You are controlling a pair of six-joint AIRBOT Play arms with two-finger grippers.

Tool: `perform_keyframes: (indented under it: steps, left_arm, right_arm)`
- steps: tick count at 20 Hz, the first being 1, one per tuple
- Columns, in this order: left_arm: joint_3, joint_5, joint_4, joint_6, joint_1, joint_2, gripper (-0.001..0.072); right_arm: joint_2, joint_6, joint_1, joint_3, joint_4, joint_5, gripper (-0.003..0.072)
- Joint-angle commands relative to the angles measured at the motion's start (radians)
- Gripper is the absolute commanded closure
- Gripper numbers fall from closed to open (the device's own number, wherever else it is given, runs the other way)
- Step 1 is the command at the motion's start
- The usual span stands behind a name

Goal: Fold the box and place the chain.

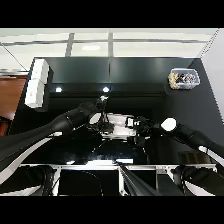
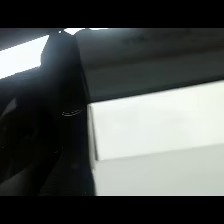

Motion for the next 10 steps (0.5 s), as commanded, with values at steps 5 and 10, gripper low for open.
perform_keyframes:
  steps: [5,10]
  left_arm:
    - [0.016,0.014,0.024,-0.065,-0.003,-0.013,0.0556]
    - [0.018,0.031,0.014,-0.066,-0.003,-0.013,0.0645]
  right_arm:
    - [-0.001,0.0,0.0,-0.001,0.0,0.0,0.0261]
    - [-0.001,0.0,0.0,-0.001,0.0,0.0,0.0261]
